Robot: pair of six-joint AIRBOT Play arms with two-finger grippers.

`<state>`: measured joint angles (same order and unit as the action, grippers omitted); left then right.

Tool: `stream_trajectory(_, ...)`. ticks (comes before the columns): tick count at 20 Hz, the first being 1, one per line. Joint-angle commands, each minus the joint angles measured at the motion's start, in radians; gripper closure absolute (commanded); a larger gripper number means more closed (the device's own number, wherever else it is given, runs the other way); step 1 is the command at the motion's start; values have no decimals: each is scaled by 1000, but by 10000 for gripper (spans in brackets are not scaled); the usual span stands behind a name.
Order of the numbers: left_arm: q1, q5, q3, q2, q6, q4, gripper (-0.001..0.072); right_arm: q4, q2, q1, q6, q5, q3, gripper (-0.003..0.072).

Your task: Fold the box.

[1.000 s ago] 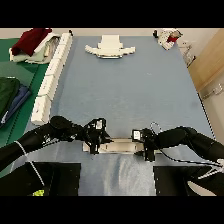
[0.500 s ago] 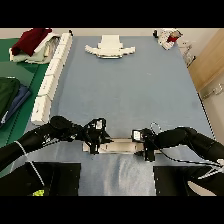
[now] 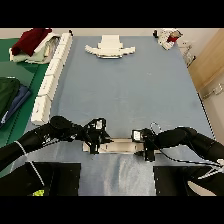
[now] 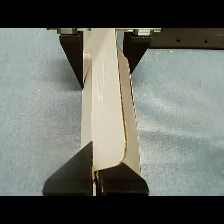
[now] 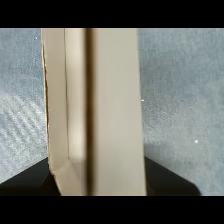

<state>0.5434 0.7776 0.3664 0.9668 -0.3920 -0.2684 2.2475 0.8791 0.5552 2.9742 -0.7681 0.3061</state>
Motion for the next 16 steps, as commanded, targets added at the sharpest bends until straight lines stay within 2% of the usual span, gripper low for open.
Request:
stream_trajectory(1,-1,-10,0,0,0,25,694,0,0,-1,0,1,0,184)
stream_trajectory(4,-1,-9,0,0,0,25,694,0,0,-1,0,1,0,184)
stream_trajectory(7,-1,-60,0,0,-6,43,694,0,0,-1,0,1,0,183)
stream_trajectory(12,-1,-90,-1,0,0,43,694,0,0,-1,0,1,0,183)
stream_trajectory(16,-1,-91,-1,0,0,42,692,0,0,-1,0,1,0,183)
